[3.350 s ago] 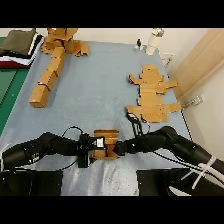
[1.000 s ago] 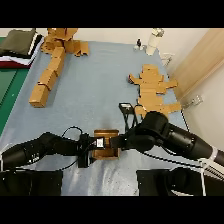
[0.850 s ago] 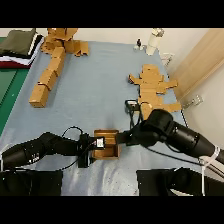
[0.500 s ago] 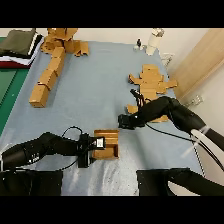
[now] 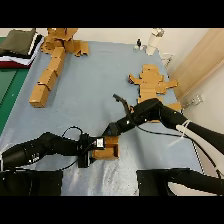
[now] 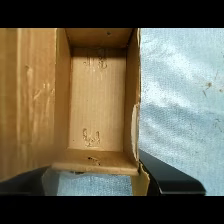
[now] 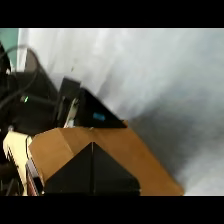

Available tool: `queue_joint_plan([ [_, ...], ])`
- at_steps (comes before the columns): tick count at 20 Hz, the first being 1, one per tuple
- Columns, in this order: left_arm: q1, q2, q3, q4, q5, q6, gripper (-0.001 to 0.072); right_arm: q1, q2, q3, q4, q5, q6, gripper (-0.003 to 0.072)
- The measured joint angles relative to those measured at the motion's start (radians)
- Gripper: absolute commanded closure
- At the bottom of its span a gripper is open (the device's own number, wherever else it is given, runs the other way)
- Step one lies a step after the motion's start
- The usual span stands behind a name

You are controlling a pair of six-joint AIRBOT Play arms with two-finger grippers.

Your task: Fold the box.

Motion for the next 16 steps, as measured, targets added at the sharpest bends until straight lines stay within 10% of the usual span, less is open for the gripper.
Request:
queue_joint_plan([
  [6, 0.0, 0.0, 0.0, 0.0, 0.0, 0.0, 0.0234, 0.163, 0.23, -0.185, -0.087, 0.214, -0.101, 0.0685],
  [16, 0.0, 0.0, 0.0, 0.0, 0.0, 0.0, 0.0234, 0.495, 0.505, -0.262, -0.653, 0.596, -0.067, 0.0683],
])
